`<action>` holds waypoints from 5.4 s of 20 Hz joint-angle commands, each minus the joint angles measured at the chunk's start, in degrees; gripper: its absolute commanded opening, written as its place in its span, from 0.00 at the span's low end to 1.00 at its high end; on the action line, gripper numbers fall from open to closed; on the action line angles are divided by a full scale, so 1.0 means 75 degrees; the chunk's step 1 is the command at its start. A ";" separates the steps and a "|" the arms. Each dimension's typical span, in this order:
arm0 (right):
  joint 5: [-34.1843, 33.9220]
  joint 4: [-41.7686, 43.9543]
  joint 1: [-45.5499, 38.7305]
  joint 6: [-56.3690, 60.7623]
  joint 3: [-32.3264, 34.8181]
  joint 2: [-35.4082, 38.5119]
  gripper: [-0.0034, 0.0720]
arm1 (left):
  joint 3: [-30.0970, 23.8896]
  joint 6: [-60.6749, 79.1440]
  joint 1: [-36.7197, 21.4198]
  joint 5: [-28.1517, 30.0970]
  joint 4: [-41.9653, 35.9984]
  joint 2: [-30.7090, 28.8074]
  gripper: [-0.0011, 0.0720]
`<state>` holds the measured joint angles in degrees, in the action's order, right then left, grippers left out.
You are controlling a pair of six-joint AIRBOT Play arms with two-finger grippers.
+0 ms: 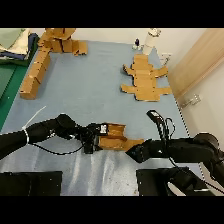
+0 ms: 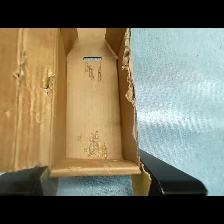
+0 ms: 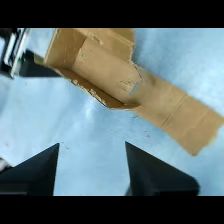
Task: Fold the box.
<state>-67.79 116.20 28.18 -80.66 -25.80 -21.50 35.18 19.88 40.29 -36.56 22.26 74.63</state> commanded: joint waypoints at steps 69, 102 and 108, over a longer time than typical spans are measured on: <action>0.0417 -0.2034 -0.0268 -0.1568 -0.1279 -0.2331 0.05 | -0.0513 -0.1504 -0.0941 -0.0568 0.0909 -0.0586 0.84; 0.2124 -0.0245 0.0880 -0.8431 -0.1282 -0.4759 0.33 | -0.0510 -0.0994 -0.0941 -0.0586 0.0548 -0.0586 0.84; 0.2232 -0.0233 0.1128 -0.8463 -0.1282 -0.4762 0.16 | -0.0510 -0.0994 -0.0941 -0.0583 0.0548 -0.0583 0.84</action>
<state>-51.83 113.58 35.64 -143.85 -35.42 -57.17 31.38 12.43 33.30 -40.97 26.39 70.30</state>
